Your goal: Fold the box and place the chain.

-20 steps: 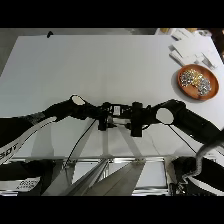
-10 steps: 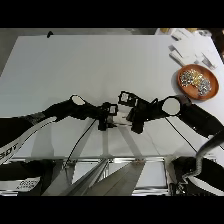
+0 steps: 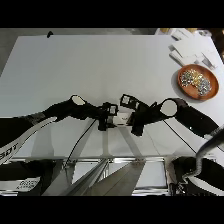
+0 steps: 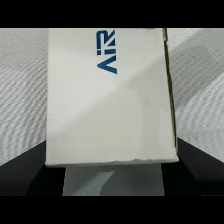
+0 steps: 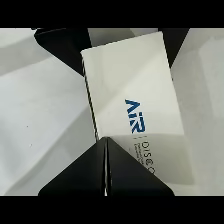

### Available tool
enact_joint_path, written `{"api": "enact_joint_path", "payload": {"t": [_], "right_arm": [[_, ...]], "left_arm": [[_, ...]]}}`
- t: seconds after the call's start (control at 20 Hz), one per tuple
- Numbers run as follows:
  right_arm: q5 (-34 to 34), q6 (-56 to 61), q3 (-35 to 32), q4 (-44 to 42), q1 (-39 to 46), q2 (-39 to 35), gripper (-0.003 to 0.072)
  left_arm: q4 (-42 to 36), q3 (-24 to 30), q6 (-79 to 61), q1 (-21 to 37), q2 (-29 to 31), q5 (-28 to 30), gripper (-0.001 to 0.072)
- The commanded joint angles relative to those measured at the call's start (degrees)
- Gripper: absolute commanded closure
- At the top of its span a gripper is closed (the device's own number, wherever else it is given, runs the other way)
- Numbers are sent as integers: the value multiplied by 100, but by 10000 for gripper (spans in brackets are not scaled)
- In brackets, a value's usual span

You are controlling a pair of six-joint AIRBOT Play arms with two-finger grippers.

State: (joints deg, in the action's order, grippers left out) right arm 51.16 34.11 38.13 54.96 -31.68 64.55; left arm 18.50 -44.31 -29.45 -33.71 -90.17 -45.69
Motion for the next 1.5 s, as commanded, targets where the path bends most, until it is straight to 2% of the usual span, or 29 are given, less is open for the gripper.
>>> {"api": "enact_joint_path", "payload": {"t": [0.0,0.4,0.6,0.7,0.8,0.9,1.05,1.15,1.3,1.45], "right_arm": [[-107,-13,-136,26,0,4,668],[-249,-11,-133,81,13,-48,668],[-203,540,-31,232,503,-922,668],[-166,1099,-26,745,894,-1628,668],[50,1989,-26,1716,1362,-2262,668],[363,2715,-63,2750,1954,-2557,668],[352,4135,-459,3051,2988,-2391,668],[463,4728,-717,3060,3224,-2225,668],[1163,4721,-743,3080,3235,-2181,668],[1486,4710,-743,3071,3235,-2181,668]], "left_arm": [[-2,0,4,4,0,4,457],[-2,0,4,4,0,2,457],[-2,0,2,4,0,0,457],[-2,0,2,4,0,2,457],[-2,0,4,4,0,2,458],[-2,0,2,4,0,2,458],[-2,0,4,4,0,2,457],[-2,0,4,4,0,2,457],[-2,0,2,4,0,2,458],[-2,0,4,4,0,4,458]]}}
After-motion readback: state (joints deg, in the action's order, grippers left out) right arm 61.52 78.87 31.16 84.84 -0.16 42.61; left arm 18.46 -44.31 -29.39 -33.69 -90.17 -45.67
